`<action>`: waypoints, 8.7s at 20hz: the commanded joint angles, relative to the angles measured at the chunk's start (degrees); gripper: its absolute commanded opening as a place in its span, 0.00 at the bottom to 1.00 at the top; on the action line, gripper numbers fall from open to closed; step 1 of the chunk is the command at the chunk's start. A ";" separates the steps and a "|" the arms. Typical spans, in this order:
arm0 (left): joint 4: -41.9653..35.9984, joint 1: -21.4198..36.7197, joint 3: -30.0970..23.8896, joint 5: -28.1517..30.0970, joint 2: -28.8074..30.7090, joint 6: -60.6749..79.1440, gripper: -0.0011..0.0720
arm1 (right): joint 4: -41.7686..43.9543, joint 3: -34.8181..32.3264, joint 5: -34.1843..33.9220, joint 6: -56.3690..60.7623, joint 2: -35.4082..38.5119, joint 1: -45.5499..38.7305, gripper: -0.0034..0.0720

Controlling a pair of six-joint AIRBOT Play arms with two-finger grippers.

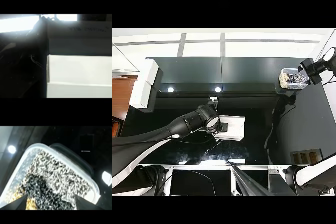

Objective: Fold the box and place the chain.

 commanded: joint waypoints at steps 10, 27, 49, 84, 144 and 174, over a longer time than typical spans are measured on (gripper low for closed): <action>0.04 0.07 0.02 0.09 -0.04 0.02 0.06 | -3.17 0.09 -4.79 0.98 -2.40 -0.13 0.84; 0.07 0.07 0.00 0.11 -0.04 0.00 0.06 | 0.42 2.19 -1.84 -6.16 -4.35 -0.11 0.11; 0.22 0.07 0.00 -0.13 -0.04 0.00 0.06 | 25.31 11.45 7.54 -49.55 38.66 -4.44 0.10; 0.48 0.07 0.00 -0.11 -0.04 0.02 0.06 | 34.38 -40.02 13.68 -47.84 53.44 43.25 0.10; 0.46 0.07 0.00 -0.15 -0.04 0.02 0.06 | 23.78 -35.80 27.32 -47.10 71.43 17.38 0.10; 0.46 0.07 0.00 -0.13 -0.04 0.02 0.06 | 8.44 -58.95 -21.27 -37.44 48.50 10.95 1.00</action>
